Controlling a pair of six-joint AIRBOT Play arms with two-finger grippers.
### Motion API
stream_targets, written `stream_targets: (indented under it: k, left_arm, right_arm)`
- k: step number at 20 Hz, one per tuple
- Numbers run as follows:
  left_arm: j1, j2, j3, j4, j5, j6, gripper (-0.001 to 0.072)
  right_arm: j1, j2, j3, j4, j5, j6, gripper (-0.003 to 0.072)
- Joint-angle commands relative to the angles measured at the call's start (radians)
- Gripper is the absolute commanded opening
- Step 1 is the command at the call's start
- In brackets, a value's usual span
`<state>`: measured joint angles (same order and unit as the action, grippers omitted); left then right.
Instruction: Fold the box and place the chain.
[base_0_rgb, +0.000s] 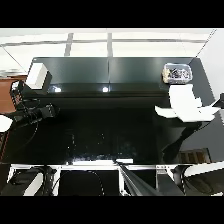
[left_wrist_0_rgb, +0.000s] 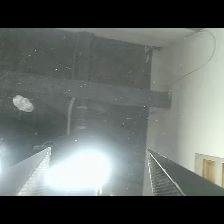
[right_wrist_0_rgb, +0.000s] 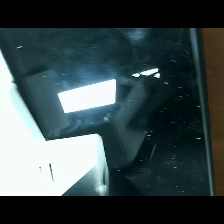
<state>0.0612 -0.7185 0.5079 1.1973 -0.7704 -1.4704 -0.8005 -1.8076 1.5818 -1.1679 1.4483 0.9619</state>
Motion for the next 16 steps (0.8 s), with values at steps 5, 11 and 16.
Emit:
stream_targets:
  k: [5,11,16]
  left_arm:
    - [0.000,0.000,0.001,-0.009,0.000,0.001,0.0707]
    - [-0.003,0.000,0.001,-0.054,-0.037,0.005,0.0707]
    - [-0.117,-0.009,0.003,-0.165,-0.029,0.057,0.0707]
  right_arm:
    - [0.063,0.266,-0.179,0.200,-0.004,-0.023,0.0019]
    - [0.314,0.684,-0.597,0.341,-0.270,0.133,0.0018]
    - [0.671,1.001,-1.003,0.556,-0.716,0.195,0.0019]
